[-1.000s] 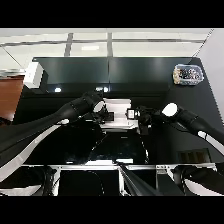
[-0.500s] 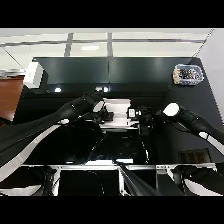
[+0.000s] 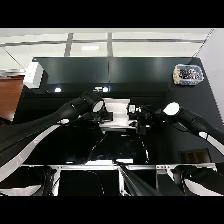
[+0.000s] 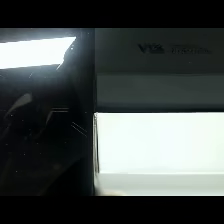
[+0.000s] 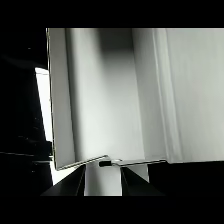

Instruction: Fold the box and place the chain.

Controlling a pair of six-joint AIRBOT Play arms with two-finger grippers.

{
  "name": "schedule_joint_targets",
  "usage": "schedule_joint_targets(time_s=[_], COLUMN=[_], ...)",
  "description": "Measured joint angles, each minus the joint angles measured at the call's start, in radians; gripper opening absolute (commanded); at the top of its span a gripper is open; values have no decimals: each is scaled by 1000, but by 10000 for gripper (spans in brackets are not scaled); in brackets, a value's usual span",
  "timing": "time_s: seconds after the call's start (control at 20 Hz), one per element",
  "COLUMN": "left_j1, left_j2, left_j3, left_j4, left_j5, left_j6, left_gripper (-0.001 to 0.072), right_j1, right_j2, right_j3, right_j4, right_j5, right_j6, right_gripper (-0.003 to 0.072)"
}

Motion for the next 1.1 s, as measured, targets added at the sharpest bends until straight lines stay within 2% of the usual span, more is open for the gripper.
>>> schedule_joint_targets(time_s=[0.35,0.6,0.65,0.7,0.75,0.8,0.9,0.95,1.0,1.05,1.1], left_j1=[0,0,0,0,0,0,0,0,0,0,0], left_j2=[0,0,0,0,0,0,0,0,0,0,0], left_j3=[0,0,0,0,0,0,0,0,0,0,0], left_j4=[-16,-20,-19,-20,-20,-21,-21,-23,-22,-22,-24], left_j5=[11,14,14,14,13,13,14,14,14,14,15], left_j6=[0,-1,-2,-3,2,0,-3,1,-2,-2,0], left_gripper=[26,26,26,25,26,26,26,26,26,26,26], right_j1=[29,39,40,40,41,41,41,41,41,41,41], right_j2=[-52,-74,-75,-76,-77,-78,-78,-78,-78,-78,-78], right_j3=[0,0,0,0,0,0,0,0,0,0,0], right_j4=[142,174,177,178,178,179,180,180,180,179,178], right_j5=[-40,-72,-76,-76,-80,-82,-86,-86,-88,-89,-85], right_j6=[-31,-46,-47,-48,-52,-53,-49,-54,-52,-50,-49], right_gripper=[237,237,292,452,401,184,436,227,94,17,15])
